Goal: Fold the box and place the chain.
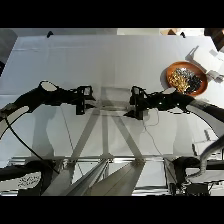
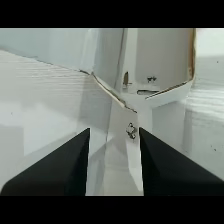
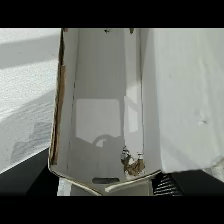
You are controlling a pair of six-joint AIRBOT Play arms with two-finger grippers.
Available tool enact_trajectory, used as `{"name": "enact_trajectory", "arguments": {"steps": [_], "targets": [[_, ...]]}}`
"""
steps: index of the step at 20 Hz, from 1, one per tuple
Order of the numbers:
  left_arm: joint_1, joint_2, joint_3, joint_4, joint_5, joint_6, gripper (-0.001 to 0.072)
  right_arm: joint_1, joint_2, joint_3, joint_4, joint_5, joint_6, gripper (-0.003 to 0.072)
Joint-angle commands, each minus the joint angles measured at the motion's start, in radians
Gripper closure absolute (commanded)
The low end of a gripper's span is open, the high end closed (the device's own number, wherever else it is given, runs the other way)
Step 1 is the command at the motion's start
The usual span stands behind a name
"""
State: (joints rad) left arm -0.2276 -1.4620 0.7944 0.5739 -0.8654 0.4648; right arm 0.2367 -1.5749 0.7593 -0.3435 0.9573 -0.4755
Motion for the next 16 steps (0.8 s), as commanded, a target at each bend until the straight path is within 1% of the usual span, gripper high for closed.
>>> {"name": "enact_trajectory", "arguments": {"steps": [1, 2, 3, 4, 7, 14, 15, 16], "targets": [[-0.002, -0.02, -0.001, -0.049, 0.005, 0.081, 0.0398, 0.001, 0.001, 0.001, 0.0, 0.0, 0.0, 0.0144], [-0.005, -0.023, -0.001, -0.05, 0.008, 0.103, 0.04, 0.001, 0.001, 0.001, 0.0, 0.0, 0.0, 0.0144], [-0.011, -0.025, -0.001, -0.056, 0.01, 0.117, 0.0471, 0.001, 0.001, 0.001, 0.0, 0.0, 0.0, 0.0144], [-0.015, -0.027, -0.001, -0.063, 0.014, 0.117, 0.0506, 0.001, 0.001, 0.001, 0.0, 0.0, 0.0, 0.0144], [-0.03, -0.027, -0.001, -0.072, 0.034, 0.119, 0.0506, 0.001, 0.001, 0.001, 0.0, 0.0, 0.0, 0.0144], [-0.067, -0.027, -0.001, -0.092, 0.031, 0.119, 0.0519, 0.001, 0.001, 0.001, 0.0, 0.0, 0.0, 0.0144], [-0.069, -0.028, -0.001, -0.092, 0.031, 0.119, 0.0529, 0.001, 0.001, 0.001, 0.0, 0.0, 0.0, 0.0144], [-0.072, -0.028, -0.001, -0.091, 0.031, 0.119, 0.0592, 0.001, 0.001, 0.001, 0.0, 0.0, 0.0, 0.0144]]}}
